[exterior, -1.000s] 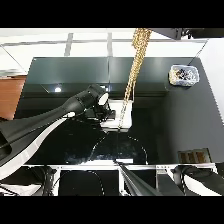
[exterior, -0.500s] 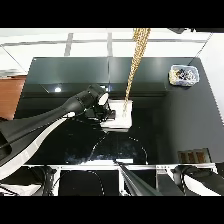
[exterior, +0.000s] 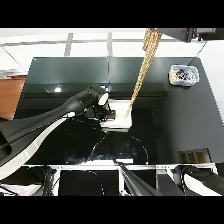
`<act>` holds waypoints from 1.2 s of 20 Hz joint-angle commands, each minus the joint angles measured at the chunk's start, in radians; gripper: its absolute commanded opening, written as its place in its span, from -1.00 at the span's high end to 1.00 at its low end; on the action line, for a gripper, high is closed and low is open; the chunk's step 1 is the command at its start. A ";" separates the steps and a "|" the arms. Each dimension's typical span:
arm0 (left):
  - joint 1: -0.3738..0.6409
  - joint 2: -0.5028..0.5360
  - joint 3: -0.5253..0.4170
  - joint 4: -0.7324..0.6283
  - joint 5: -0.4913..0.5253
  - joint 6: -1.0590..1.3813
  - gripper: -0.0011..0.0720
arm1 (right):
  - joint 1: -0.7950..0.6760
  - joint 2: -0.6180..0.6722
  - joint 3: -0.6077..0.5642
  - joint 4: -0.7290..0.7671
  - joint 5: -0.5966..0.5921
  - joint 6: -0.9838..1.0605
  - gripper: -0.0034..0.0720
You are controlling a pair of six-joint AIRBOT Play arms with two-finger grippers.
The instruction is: Fold the box and place the chain.
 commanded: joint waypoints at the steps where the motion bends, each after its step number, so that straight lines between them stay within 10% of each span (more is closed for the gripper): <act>1: 0.000 -0.001 0.001 0.001 0.000 0.000 0.89 | -0.007 0.001 0.000 -0.010 0.079 0.003 0.88; 13: 0.000 -0.001 0.001 0.001 0.000 0.000 0.89 | 0.114 -0.012 -0.007 -0.024 0.014 -0.011 0.88; 24: 0.000 -0.001 0.001 0.001 0.001 0.000 0.89 | 0.144 -0.012 -0.479 -0.150 -0.018 0.018 0.88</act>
